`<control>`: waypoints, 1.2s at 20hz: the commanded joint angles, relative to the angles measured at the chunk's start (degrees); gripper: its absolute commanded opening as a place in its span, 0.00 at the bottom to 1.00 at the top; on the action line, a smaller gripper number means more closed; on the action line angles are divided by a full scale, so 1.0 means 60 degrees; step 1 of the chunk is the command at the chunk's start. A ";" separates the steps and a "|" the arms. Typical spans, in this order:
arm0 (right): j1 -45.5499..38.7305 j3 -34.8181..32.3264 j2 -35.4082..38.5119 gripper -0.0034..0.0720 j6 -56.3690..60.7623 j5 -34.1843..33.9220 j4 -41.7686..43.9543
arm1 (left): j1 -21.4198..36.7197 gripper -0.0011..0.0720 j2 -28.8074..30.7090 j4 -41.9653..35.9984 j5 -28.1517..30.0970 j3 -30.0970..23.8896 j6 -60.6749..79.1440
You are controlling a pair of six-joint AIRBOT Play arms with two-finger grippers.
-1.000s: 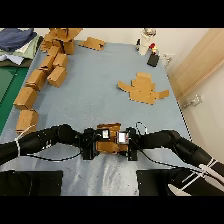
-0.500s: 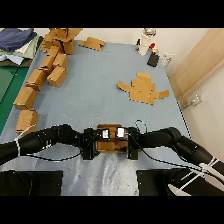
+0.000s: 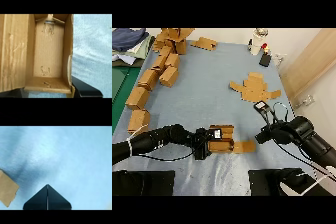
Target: Fold the box.
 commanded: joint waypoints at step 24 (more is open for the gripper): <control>-0.0452 -0.0878 -0.0113 0.25 -0.0288 0.1133 0.7085 | 0.0000 0.66 0.0004 0.0004 0.0000 -0.0004 0.0004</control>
